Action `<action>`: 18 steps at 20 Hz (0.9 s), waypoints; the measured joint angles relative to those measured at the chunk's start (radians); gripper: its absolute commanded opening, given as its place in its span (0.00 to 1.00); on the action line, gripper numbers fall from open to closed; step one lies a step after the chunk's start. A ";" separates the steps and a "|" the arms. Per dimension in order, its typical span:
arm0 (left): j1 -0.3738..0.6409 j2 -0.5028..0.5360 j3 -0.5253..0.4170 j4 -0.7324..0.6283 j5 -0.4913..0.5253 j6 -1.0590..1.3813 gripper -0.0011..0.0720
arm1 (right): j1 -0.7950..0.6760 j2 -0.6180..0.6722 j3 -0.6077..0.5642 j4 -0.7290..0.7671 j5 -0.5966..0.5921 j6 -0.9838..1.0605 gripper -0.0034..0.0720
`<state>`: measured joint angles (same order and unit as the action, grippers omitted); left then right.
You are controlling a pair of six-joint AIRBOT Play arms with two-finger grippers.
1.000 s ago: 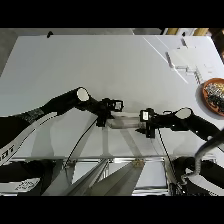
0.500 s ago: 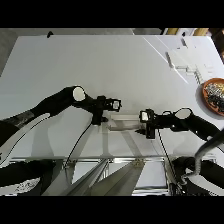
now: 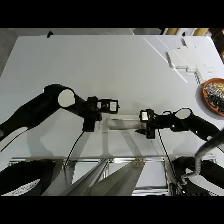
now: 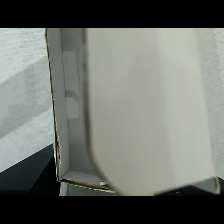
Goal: Fold the box and place the chain.
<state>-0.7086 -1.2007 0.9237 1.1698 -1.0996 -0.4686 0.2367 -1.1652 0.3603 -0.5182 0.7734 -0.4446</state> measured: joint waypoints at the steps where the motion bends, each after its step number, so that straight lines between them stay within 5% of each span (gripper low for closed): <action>1: -0.042 0.009 0.000 0.005 0.011 -0.035 0.02 | 0.000 0.000 0.000 0.000 0.000 0.000 0.58; 8: -0.235 -0.072 0.057 0.027 0.294 -0.237 0.02 | 0.000 0.000 0.000 0.000 0.000 -0.001 0.58; 12: -0.210 -0.145 0.090 0.046 0.478 -0.328 0.02 | 0.000 0.000 0.000 -0.001 0.000 -0.001 0.58; 18: -0.131 -0.293 0.101 -0.071 0.569 -0.327 0.02 | 0.000 0.000 0.000 0.000 0.000 0.000 0.58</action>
